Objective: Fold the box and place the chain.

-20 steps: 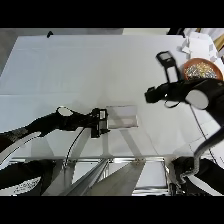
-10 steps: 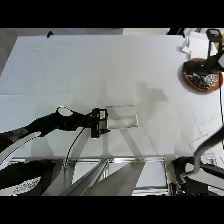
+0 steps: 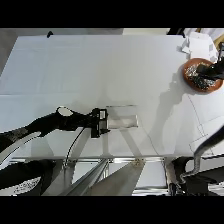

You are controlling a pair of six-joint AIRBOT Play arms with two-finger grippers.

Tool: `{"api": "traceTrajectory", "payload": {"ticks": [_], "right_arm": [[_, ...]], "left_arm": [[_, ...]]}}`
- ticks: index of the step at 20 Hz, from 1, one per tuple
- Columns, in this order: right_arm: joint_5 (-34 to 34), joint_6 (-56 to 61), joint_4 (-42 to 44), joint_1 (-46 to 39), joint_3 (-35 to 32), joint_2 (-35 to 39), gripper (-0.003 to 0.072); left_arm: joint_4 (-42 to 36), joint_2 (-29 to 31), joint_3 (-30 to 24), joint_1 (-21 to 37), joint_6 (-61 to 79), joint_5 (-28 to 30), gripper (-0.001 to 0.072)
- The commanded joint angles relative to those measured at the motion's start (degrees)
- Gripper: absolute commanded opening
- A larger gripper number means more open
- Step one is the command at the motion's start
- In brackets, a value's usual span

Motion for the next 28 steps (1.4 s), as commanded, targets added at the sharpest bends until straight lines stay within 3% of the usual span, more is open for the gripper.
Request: {"api": "traceTrajectory", "payload": {"ticks": [1, 5, 15, 18, 20, 24, 28], "right_arm": [[-1.0, 0.3, -0.5, -0.8, 0.9, -3.0, 0.0271], [3.6, 2.1, -4.7, -0.8, 0.9, -3.0, 0.0268], [4.5, 4.6, -4.7, -0.8, 0.8, -4.8, 0.0247], [4.6, 4.7, -4.6, -0.8, 0.8, -5.3, 0.0170], [4.8, 4.7, -4.6, -0.8, 0.9, -5.2, 0.0013], [5.4, 4.0, -4.6, -0.8, 0.9, -3.3, 0.0015], [5.5, 0.2, -4.4, -0.8, 0.9, 3.2, 0.0014]], "left_arm": [[0.0, 0.0, 0.0, 0.0, 0.0, 0.0, 0.0269], [0.0, 0.0, 0.0, 0.0, 0.0, 0.0, 0.0269], [0.0, 0.0, 0.0, 0.0, 0.0, 0.0, 0.0269], [0.0, 0.0, 0.0, 0.0, 0.0, 0.0, 0.0269], [0.0, 0.0, 0.0, 0.0, 0.0, 0.0, 0.0269], [0.0, 0.0, 0.0, 0.0, 0.0, 0.0, 0.0269], [0.0, 0.0, 0.0, 0.0, 0.0, 0.0, 0.0269]]}}
